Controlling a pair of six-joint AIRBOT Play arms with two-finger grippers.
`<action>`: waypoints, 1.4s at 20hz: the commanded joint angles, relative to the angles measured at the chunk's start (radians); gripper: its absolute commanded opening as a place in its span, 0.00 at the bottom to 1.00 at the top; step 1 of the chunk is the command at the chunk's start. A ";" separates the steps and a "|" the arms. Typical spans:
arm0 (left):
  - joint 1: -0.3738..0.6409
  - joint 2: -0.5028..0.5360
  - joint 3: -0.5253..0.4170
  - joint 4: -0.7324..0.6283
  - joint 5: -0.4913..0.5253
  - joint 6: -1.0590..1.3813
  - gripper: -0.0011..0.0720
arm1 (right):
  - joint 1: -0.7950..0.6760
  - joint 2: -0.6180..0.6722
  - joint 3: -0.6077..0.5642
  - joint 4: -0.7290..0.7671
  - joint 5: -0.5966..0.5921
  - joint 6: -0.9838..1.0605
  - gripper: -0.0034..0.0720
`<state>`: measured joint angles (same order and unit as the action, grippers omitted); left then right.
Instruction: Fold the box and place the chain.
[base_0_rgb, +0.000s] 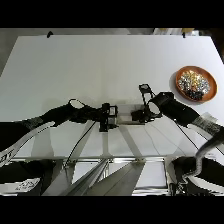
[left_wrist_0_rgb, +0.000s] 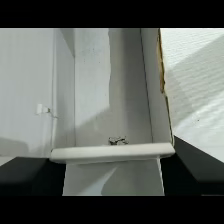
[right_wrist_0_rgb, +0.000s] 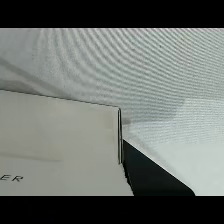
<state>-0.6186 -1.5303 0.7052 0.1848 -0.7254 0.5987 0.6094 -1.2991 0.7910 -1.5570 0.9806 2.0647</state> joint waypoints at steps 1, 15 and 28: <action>0.000 0.000 0.000 -0.001 0.003 -0.004 0.11 | 0.000 0.000 0.000 -0.010 0.010 0.007 0.27; 0.000 0.000 0.000 -0.001 0.003 -0.004 0.11 | -0.028 0.147 0.051 -0.010 0.212 -0.229 0.41; 0.000 0.000 0.000 -0.001 0.003 -0.004 0.11 | -0.764 0.097 0.320 -0.075 0.079 -0.572 0.41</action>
<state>-0.6186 -1.5303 0.7052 0.1837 -0.7227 0.5945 0.0334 -1.1511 1.0988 -1.6264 1.1351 1.5391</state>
